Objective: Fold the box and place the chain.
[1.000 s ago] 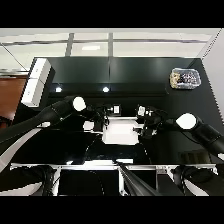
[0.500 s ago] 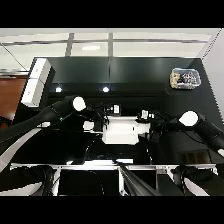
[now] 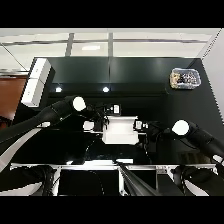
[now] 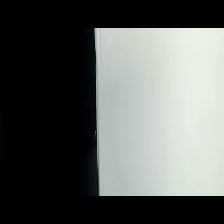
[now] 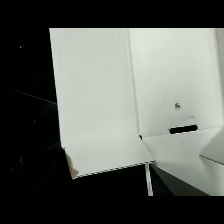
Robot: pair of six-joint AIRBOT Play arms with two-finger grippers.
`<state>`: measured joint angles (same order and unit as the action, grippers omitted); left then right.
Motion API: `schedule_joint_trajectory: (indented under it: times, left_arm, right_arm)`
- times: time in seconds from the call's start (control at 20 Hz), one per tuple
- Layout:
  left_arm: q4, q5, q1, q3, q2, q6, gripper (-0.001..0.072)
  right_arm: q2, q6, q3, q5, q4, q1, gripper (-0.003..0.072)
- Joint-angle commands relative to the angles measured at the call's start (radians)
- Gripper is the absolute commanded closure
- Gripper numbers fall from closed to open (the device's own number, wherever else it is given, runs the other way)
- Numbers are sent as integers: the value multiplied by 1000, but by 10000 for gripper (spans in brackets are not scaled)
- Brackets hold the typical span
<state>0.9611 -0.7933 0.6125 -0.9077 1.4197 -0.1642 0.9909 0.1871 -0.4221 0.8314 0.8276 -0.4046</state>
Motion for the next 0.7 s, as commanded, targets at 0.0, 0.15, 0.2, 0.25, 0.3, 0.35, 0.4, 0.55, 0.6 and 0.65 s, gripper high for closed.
schedule_joint_trajectory:
  times: [0.0, 0.15, 0.2, 0.25, 0.3, 0.35, 0.4, 0.55, 0.6, 0.65]
  left_arm:
    - [0, 0, 0, -1, 1, 0, 681]
    - [0, 0, 0, -1, 1, 0, 682]
    - [0, 0, 0, -1, 1, 0, 681]
    - [0, 0, 0, -1, 1, 0, 682]
    - [0, 0, 0, -1, 1, 0, 682]
    - [0, 0, 0, -1, 1, 0, 681]
    - [0, 0, 0, -1, 1, 0, 681]
    - [0, 0, 0, -1, 1, 0, 682]
    - [0, 0, 0, -1, 1, 0, 681]
    - [0, 0, 0, -1, 1, 0, 681]
  right_arm:
    - [0, 49, 12, -124, -101, -24, -10]
    - [-8, 48, 8, -137, -159, -24, -9]
    - [-20, 48, 7, -133, -158, -24, -10]
    - [-38, 47, 6, -134, -146, -24, -10]
    - [-58, 44, 5, -134, -124, -24, -10]
    - [-77, 44, 2, -134, -90, -24, -10]
    - [-90, 43, -1, -138, -65, -24, -10]
    - [-105, 25, -16, -142, -61, -24, -10]
    - [-105, 11, -18, -151, -60, -24, -10]
    - [-105, 1, -18, -165, -60, -23, -10]
